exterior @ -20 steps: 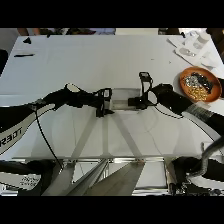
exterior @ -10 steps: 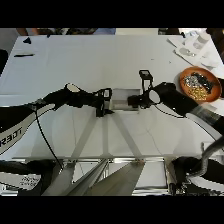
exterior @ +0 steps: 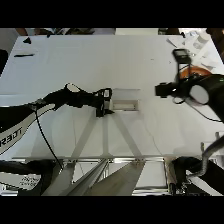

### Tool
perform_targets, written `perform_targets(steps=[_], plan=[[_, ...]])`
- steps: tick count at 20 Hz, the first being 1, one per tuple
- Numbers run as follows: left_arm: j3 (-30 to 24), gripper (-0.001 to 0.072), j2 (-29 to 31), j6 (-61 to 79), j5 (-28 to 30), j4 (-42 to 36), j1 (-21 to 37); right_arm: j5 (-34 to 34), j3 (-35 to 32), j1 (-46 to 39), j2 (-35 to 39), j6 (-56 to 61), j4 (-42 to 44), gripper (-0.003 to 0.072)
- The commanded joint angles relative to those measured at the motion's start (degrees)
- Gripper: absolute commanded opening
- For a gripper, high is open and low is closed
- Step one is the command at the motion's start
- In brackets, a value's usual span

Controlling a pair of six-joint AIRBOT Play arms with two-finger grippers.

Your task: Fold the box and place the chain.

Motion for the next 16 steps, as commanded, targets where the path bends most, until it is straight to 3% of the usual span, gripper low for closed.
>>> perform_targets(steps=[1,5,7,9,13,15,16], plan=[[0.0,0.0348,0.0,0.0,0.0,0.0,0.0,1.4,0.0,-14.1,3.1,-8.9,-7.5,0.0340],[0.0,0.0348,0.0,0.0,0.0,0.0,0.0,-4.8,0.0,-30.6,0.4,-17.8,-6.9,0.0348],[0.0,0.0348,0.0,0.0,0.0,0.0,0.0,-7.2,0.0,-36.4,-3.9,-17.9,-5.6,0.0495],[0.0,0.0348,0.0,0.0,0.0,0.0,0.0,-8.6,0.0,-38.9,-9.3,-20.2,-3.8,0.0514],[0.0,0.0348,0.0,0.0,0.0,0.0,0.0,-16.5,0.1,-39.5,-18.4,-21.1,-2.9,0.0515],[0.0,0.0348,0.0,0.0,0.0,0.0,0.0,-17.6,0.6,-39.5,-21.6,-20.6,-3.0,0.0443],[0.0,0.0348,0.0,0.0,0.0,0.0,0.0,-18.2,0.6,-39.5,-23.0,-20.6,-3.0,0.0443]])
